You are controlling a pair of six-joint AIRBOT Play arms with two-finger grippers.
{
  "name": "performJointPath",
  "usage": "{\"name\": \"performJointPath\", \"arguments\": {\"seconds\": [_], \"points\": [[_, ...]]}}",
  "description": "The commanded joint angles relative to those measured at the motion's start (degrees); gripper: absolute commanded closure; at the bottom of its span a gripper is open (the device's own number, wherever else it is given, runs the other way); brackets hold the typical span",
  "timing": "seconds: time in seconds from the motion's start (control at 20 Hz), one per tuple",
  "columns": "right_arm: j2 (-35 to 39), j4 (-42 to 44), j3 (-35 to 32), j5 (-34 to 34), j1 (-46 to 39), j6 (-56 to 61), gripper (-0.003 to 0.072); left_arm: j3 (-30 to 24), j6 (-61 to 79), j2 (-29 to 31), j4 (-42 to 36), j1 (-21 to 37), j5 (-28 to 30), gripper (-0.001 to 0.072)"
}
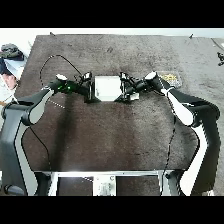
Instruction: Fold the box and place the chain.
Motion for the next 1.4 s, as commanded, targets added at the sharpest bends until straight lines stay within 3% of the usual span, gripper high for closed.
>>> {"name": "performJointPath", "arguments": {"seconds": [0.0,0.15,0.2,0.25,0.4,0.5,1.35], "points": [[0.0,0.0,0.0,0.0,0.0,0.0,0.0245,0.0,-0.2,0.0,0.9,0.0,0.0,-0.0005],[0.0,0.0,0.0,0.0,0.0,0.0,0.0246,0.0,-0.2,0.0,1.2,0.0,0.0,-0.0004],[0.0,0.0,0.0,0.0,0.0,0.0,0.0245,0.0,-0.2,0.0,1.2,0.0,0.0,0.0027],[0.0,0.0,0.0,0.0,0.0,0.0,0.0246,0.0,-0.2,0.0,1.2,0.0,-0.3,0.0143],[0.0,0.0,0.0,0.0,0.0,0.0,0.0246,0.0,-0.2,0.0,1.2,0.0,-0.5,0.0173],[0.0,0.0,0.0,0.0,0.0,0.0,0.0245,0.0,-0.1,0.0,1.2,0.0,-0.4,0.036],[0.0,0.0,0.0,0.0,0.0,0.0,0.0246,0.0,-0.4,0.0,1.2,0.0,-0.2,0.0361]]}}
